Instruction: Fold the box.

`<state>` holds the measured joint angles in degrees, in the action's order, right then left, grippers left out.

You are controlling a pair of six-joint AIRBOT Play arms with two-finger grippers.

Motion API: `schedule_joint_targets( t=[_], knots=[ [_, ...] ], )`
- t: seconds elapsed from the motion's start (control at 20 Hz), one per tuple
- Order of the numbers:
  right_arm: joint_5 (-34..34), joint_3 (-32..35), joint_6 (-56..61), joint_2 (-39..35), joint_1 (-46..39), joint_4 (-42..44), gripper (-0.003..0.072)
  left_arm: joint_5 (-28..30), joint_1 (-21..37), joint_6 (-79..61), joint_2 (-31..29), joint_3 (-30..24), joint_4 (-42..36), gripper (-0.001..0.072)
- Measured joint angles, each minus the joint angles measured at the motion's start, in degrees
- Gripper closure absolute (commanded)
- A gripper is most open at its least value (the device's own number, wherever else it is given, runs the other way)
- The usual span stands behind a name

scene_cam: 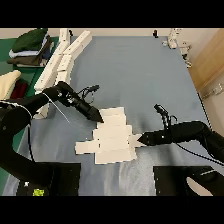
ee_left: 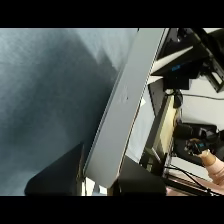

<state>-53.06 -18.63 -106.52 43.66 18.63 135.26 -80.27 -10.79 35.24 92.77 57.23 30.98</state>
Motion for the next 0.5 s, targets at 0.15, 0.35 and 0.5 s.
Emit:
schedule_joint_targets(
  t=[0.15,0.35,0.5],
  knots=[
    [0.02,0.00,0.00,0.00,0.00,-0.28,0.0684,-1.29,-0.37,-0.79,0.07,0.15,0.33,0.0507],
    [0.02,0.00,0.00,0.00,0.00,-0.50,0.0684,-2.38,-1.16,-1.49,0.11,0.22,1.18,0.0668],
    [0.02,0.00,0.00,0.00,0.00,-0.61,0.0684,-2.62,-1.88,-2.36,0.11,0.22,1.62,0.0696]
  ],
)
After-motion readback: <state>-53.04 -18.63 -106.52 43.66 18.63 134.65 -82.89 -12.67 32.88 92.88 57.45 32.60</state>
